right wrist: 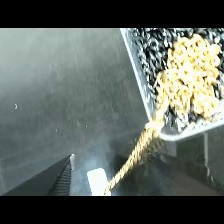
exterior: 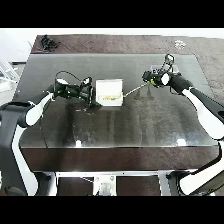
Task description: Fold the box and place the chain.
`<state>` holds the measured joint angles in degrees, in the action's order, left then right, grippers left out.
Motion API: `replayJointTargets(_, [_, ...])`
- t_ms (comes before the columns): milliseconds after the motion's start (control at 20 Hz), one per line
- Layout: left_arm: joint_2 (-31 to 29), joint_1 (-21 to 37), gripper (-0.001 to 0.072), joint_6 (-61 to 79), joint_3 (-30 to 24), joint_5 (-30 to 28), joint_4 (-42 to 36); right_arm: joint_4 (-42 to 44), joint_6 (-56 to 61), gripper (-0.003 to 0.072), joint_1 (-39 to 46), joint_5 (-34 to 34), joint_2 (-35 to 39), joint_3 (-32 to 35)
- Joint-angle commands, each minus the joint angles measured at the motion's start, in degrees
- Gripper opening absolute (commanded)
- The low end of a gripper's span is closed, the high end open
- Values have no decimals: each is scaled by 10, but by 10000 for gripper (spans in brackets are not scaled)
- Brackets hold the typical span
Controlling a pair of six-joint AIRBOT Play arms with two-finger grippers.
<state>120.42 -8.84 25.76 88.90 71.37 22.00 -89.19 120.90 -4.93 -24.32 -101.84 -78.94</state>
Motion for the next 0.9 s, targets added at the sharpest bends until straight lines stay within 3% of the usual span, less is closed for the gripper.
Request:
replayJointTargets(0, [0,0,39,0,0,0,0,22,2,366,6,49,-22,0])
replayJointTargets(250, [0,0,39,0,0,0,0,22,0,9,8,58,-33,-1])
replayJointTargets(500, [0,0,38,0,0,0,-1,21,-1,8,-19,3,45,-1])
replayJointTargets(850, [0,0,39,0,0,0,-1,-80,-52,7,-154,-2,298,-10])
